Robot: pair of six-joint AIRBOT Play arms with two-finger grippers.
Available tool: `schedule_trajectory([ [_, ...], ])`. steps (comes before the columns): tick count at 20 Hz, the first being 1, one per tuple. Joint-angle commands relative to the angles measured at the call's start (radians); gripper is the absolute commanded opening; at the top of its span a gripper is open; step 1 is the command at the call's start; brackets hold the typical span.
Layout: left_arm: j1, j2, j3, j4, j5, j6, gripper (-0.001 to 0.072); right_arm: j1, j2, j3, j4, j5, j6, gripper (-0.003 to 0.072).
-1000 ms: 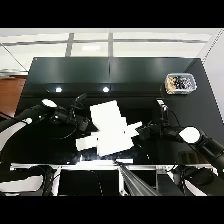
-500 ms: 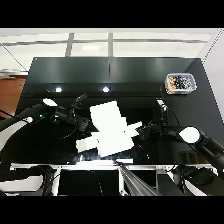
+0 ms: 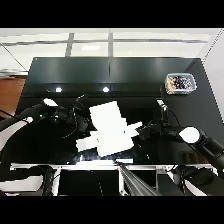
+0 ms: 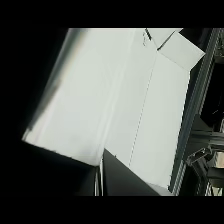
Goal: Fold the box and place the chain.
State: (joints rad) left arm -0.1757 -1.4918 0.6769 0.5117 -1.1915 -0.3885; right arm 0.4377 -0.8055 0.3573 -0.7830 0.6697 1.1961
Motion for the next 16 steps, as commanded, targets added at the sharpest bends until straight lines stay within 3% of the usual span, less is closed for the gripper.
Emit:
schedule_trajectory([
  [1, 0.001, -0.001, 0.014, 0.008, -0.007, 0.026, 0.0029, -0.001, 0.001, 0.0, -0.005, 0.003, 0.0, 0.0208],
  [2, 0.001, 0.0, 0.027, 0.019, -0.014, 0.027, 0.0028, -0.009, 0.001, 0.005, -0.01, 0.018, 0.0, 0.054],
  [3, 0.0, 0.0, 0.044, 0.036, -0.019, 0.027, 0.0028, -0.026, 0.001, 0.026, -0.045, 0.063, 0.0, 0.0697],
  [7, -0.008, 0.037, 0.1, 0.094, -0.015, 0.102, 0.0025, -0.161, 0.002, 0.204, -0.324, 0.33, 0.0, 0.0691],
  [9, -0.03, 0.085, 0.102, 0.103, 0.024, 0.183, 0.0024, -0.232, 0.002, 0.294, -0.453, 0.392, -0.019, 0.069],
  [11, -0.076, 0.147, 0.091, 0.137, 0.092, 0.247, 0.0024, -0.275, 0.001, 0.337, -0.556, 0.366, -0.076, 0.069],
  [14, -0.148, 0.241, 0.002, 0.135, 0.275, 0.378, 0.0024, -0.288, 0.001, 0.339, -0.698, 0.226, -0.084, 0.069],
  [16, -0.195, 0.298, -0.076, 0.134, 0.401, 0.443, 0.0024, -0.288, 0.001, 0.339, -0.692, 0.178, -0.082, 0.069],
])
